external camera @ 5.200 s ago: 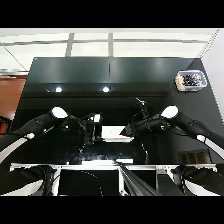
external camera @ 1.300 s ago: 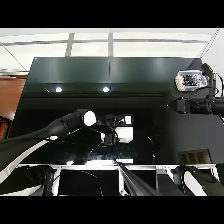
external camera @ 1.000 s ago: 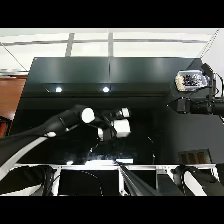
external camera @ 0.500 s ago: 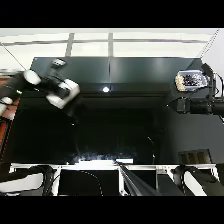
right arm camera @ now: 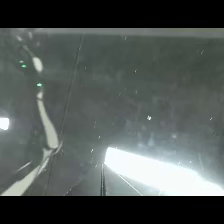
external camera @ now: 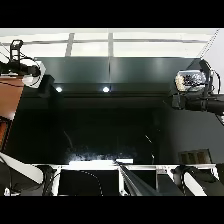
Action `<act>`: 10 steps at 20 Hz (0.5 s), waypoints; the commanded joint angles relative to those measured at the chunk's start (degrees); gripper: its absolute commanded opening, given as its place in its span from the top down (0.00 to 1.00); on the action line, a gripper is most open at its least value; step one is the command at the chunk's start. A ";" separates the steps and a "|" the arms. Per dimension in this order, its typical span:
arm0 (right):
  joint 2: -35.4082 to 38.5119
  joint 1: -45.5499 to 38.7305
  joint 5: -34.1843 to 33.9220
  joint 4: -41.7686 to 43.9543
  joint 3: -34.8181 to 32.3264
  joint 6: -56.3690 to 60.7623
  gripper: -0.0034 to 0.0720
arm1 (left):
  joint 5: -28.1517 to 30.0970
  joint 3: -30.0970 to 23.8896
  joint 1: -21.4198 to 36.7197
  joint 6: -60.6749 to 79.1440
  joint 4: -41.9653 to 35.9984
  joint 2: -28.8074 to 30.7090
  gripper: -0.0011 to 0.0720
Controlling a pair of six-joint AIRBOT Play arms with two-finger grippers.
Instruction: Fold the box and place the chain.
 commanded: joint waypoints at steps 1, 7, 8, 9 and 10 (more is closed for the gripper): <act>0.00 0.33 -2.69 -0.17 0.00 0.61 0.94 | 0.13 6.91 0.04 -0.68 -0.02 -6.23 0.55; 0.00 0.35 -1.53 0.04 0.02 0.59 0.94 | -16.83 16.41 -1.18 -4.68 6.51 -3.21 0.01; 0.00 0.33 -1.42 -0.07 0.02 0.50 0.94 | -21.77 19.47 -1.11 -6.38 7.13 -2.21 0.02; 0.00 0.33 -1.70 -0.17 0.02 0.00 0.94 | -26.40 21.03 -1.09 -11.56 9.14 -0.28 0.13; 0.00 0.33 -2.23 -0.17 0.02 -0.81 0.94 | -29.59 20.39 -1.11 -16.20 10.86 2.29 0.34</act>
